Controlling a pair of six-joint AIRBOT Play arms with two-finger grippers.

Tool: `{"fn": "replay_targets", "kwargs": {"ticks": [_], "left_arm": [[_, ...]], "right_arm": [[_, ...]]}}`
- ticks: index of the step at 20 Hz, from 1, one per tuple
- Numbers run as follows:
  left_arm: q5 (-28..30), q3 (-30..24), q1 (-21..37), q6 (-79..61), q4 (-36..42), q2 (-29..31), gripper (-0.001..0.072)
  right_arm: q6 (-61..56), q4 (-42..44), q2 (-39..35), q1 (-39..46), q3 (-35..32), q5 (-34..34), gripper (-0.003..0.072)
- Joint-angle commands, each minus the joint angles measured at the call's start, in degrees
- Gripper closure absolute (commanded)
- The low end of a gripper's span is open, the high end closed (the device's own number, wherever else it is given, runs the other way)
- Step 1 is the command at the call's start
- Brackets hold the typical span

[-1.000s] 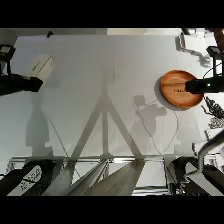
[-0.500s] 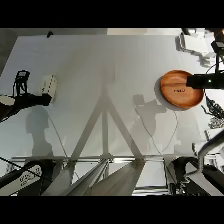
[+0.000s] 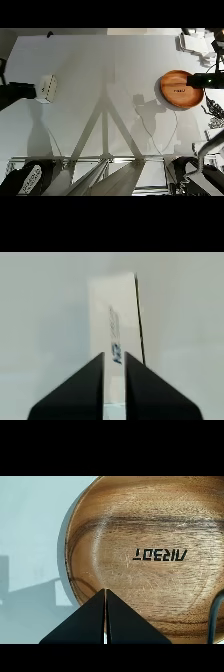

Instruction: Fold the box and place the chain.

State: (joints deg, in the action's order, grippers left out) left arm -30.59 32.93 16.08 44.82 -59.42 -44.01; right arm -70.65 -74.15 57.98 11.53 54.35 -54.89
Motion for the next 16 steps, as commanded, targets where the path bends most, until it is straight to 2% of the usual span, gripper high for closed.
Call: {"fn": "replay_targets", "kwargs": {"ticks": [1, 2, 4, 6, 10, 16], "left_arm": [[-7.3, 0.0, 0.0, -0.02, -6.82, 9.55, 0.0583], [-12.72, 0.2, 0.0, 0.33, -11.06, 10.71, 0.0701], [-21.79, 0.72, 0.0, 7.23, -19.56, 11.21, 0.0698], [-26.4, 0.7, 0.02, 9.29, -23.82, 11.28, 0.0695], [-27.74, 0.7, 0.02, 9.31, -20.81, 11.32, 0.0694], [-27.74, 0.7, 0.02, 9.29, -20.79, 11.32, 0.0694]], "right_arm": [[0.0, 0.0, -0.04, 0.02, 0.04, 0.09, 0.0677], [0.0, 0.0, -0.04, 0.02, 0.04, 0.11, 0.0677], [0.0, 0.0, -0.04, 0.02, 0.04, 0.11, 0.0677], [0.0, 0.0, -0.04, 0.02, 0.04, 0.11, 0.0677], [0.0, 0.0, -0.04, 0.02, 0.04, 0.13, 0.0677], [0.0, 0.0, -0.04, 0.02, 0.04, 0.13, 0.0677]]}}
